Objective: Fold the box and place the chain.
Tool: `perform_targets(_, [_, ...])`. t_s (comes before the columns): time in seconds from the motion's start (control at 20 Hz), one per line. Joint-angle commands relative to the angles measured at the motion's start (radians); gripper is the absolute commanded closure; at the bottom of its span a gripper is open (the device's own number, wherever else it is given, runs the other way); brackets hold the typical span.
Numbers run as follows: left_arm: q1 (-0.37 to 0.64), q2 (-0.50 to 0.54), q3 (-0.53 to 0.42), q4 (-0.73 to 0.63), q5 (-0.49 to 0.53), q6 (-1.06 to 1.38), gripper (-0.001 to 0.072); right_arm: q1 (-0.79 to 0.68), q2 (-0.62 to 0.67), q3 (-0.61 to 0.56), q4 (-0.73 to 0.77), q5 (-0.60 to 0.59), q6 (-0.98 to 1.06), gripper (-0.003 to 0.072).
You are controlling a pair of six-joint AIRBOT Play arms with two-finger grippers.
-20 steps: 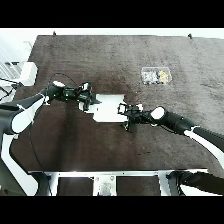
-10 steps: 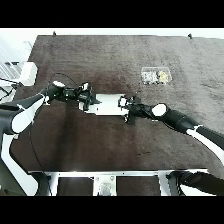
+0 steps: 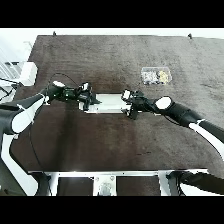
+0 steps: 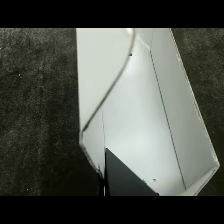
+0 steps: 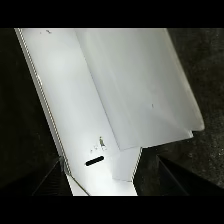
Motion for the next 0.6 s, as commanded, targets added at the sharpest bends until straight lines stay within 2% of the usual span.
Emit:
perform_targets(0.0, [-0.001,0.001,0.000,0.000,0.000,0.000,0.0688,-0.059,-0.056,0.070,0.021,0.188,-0.015,-0.0006])
perform_targets(0.1, [-0.001,0.001,0.000,0.000,0.000,0.000,0.0688,-0.089,-0.105,0.118,0.022,0.264,-0.017,-0.0006])
perform_targets(0.55, [-0.001,0.001,0.000,0.000,0.000,0.000,0.0688,-0.115,-0.239,0.234,0.036,0.369,-0.113,-0.0006])
